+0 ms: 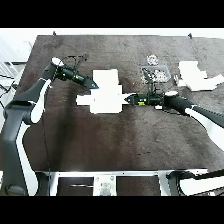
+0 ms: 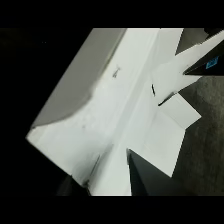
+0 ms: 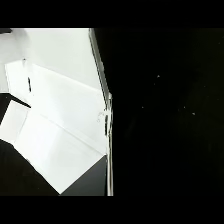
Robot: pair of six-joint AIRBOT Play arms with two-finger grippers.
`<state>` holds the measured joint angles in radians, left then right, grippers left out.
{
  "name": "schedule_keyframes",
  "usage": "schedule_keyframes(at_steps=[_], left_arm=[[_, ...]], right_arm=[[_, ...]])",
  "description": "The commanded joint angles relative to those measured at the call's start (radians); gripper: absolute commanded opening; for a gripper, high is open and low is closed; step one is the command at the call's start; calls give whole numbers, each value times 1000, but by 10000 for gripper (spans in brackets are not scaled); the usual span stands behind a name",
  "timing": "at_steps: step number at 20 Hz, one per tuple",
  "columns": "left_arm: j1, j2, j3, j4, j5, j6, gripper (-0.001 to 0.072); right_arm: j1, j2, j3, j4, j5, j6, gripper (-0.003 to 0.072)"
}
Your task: Fold the box and place the chain.
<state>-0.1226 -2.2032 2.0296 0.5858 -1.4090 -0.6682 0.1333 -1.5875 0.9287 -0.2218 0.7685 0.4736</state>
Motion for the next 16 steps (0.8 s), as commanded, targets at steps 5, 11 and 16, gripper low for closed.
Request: schedule_keyframes(at_steps=[5,11,16], left_arm=[[0,-1,1,-2,-76,42,346],[0,-1,1,13,-73,84,175],[0,-1,1,10,-67,163,20]], right_arm=[[0,-1,0,1,-1,0,11],[0,-1,0,1,-2,0,11],[0,-1,0,1,-1,0,12]])
